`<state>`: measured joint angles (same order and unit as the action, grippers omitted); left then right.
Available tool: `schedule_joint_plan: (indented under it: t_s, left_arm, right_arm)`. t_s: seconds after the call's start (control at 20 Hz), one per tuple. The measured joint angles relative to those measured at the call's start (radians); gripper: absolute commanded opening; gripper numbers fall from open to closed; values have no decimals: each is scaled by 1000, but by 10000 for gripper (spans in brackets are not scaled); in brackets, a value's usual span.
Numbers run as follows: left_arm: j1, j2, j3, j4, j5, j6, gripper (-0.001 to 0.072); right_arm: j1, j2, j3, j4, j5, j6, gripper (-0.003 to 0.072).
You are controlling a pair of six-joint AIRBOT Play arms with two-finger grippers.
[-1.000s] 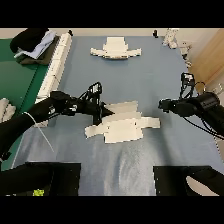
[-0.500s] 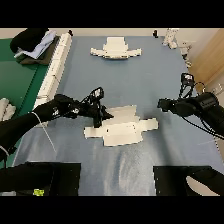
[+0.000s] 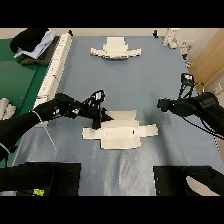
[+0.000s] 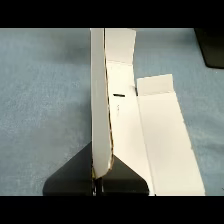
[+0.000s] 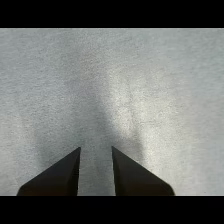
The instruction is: Fold the box.
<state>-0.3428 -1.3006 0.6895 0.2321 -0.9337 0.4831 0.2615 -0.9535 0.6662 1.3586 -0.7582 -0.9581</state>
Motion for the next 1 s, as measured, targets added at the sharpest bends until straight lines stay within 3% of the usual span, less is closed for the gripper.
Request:
schedule_joint_plan:
  t_s: [0.65, 1.0]
  left_arm:
    - [0, -3, 3, 60, -22, -47, 14]
    - [0, -3, 49, 42, 22, -3, 12]
  right_arm:
    - [0, 0, 0, 10, 0, 0, 302]
    - [0, 0, 0, 11, 0, 0, 302]
